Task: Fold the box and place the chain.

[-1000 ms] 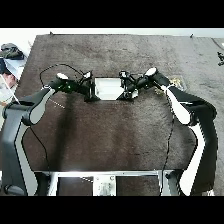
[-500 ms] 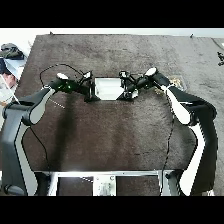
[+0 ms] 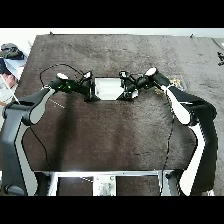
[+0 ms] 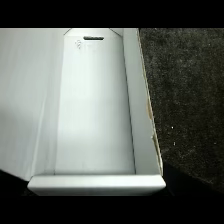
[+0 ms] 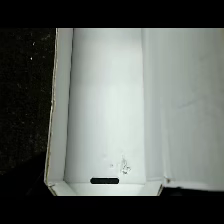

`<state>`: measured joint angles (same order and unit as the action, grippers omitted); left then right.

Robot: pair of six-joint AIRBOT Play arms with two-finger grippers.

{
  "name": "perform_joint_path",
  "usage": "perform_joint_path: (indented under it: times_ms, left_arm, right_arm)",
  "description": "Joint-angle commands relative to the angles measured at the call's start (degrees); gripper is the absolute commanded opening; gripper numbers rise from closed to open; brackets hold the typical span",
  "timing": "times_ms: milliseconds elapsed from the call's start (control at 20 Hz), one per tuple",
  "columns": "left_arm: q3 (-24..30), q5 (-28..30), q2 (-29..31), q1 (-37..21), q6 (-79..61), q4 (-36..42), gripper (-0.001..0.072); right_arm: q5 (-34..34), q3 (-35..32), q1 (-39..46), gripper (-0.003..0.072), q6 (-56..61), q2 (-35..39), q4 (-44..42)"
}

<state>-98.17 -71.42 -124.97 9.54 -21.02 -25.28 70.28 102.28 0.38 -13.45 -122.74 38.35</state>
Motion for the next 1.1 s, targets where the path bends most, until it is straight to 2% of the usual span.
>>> perform_joint_path:
  times_ms: [0, 150, 200, 250, 650, 1050]
  left_arm:
    - [0.02, 0.07, -0.04, -0.07, 0.00, 0.07, 0.0515]
    - [0.02, 0.07, -0.04, -0.07, 0.00, 0.07, 0.0516]
    - [0.02, 0.07, -0.04, -0.07, 0.00, 0.07, 0.0515]
    - [0.02, 0.07, -0.04, -0.07, 0.00, 0.07, 0.0515]
    - [0.02, 0.09, -0.04, -0.07, -0.02, 0.07, 0.0515]
    - [0.02, 0.09, -0.04, -0.07, 0.00, 0.07, 0.0516]
  right_arm:
    - [0.00, 0.02, -0.07, 0.0318, 0.00, -0.02, 0.00]
    - [0.24, 0.02, -0.07, 0.0319, 0.00, 0.00, -0.20]
    - [-0.13, 0.02, -0.07, 0.0411, 0.00, 0.11, -0.20]
    - [-0.55, 0.02, -0.07, 0.0593, -0.20, 0.17, -0.07]
    - [0.48, 0.09, 0.11, 0.0594, 1.27, 3.04, 8.26]
    - [0.96, 0.09, 3.80, 0.0592, 6.27, 10.58, 11.63]
